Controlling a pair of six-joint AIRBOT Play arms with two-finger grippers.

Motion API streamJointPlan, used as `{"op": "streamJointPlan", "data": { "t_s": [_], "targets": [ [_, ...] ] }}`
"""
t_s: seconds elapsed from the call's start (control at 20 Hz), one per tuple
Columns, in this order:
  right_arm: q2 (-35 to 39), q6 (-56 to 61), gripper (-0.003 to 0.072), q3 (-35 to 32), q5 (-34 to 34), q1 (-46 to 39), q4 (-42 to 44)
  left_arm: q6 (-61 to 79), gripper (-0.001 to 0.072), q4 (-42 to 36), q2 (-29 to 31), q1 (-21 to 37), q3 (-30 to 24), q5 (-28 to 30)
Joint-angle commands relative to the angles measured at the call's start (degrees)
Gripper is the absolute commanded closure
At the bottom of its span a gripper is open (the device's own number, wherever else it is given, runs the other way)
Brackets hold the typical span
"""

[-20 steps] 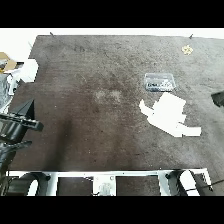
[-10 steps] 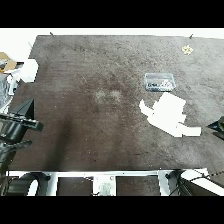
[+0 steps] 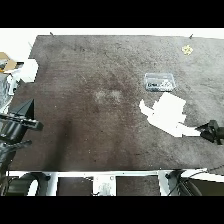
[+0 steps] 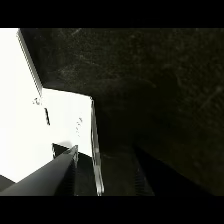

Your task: Fold the box and place the chain.

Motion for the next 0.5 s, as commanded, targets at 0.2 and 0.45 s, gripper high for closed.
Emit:
{"op": "streamJointPlan", "data": {
  "t_s": [0.2, 0.45],
  "targets": [
    [-8.04, -12.00, 0.0395, -3.37, -0.57, 7.98, 10.73, 0.00, 0.0700, 0.02, 0.04, 0.02, -0.02, 0.04],
    [-8.90, -14.16, 0.0687, -3.43, 4.02, 6.62, 10.56, 0.00, 0.0700, 0.02, 0.02, 0.02, -0.02, 0.04]
  ]
}}
